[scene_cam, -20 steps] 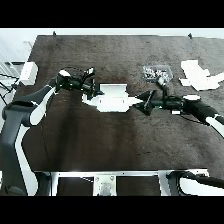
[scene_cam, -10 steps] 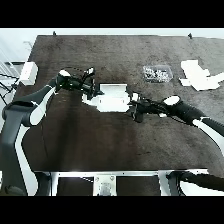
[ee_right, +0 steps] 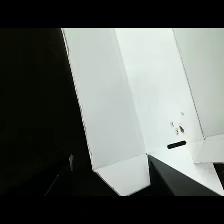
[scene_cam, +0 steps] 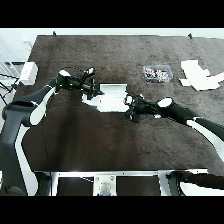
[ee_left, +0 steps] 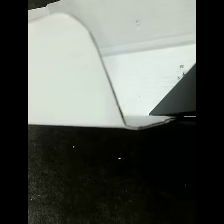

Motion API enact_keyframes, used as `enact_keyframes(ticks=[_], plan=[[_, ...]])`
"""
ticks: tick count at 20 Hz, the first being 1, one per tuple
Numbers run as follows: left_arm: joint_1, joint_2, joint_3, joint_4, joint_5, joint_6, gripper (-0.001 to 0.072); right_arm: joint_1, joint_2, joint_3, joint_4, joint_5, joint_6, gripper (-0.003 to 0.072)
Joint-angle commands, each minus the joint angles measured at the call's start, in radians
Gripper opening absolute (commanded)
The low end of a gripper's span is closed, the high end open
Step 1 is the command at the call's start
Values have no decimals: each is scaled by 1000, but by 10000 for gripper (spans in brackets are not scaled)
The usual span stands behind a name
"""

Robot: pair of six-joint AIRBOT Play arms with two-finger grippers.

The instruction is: Fold the box and place the chain.

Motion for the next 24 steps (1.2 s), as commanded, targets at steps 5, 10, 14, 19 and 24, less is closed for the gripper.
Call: enact_keyframes(ticks=[5, 10, 14, 19, 24], plan=[[0, 0, 0, -1, 0, 0, 18, 24, -18, 19, 30, -85, 0, 569], [0, 0, 0, -1, 0, 0, 18, 23, -18, 82, 51, -86, 4, 568], [0, 0, 0, -1, 0, 0, 18, 13, -18, 98, 51, -92, 7, 568], [0, 0, 0, -1, -2, 0, 18, -10, -39, 134, 50, -86, -8, 570], [0, 0, 0, -1, -3, 0, 18, -60, -86, 192, 46, 43, -34, 685]])
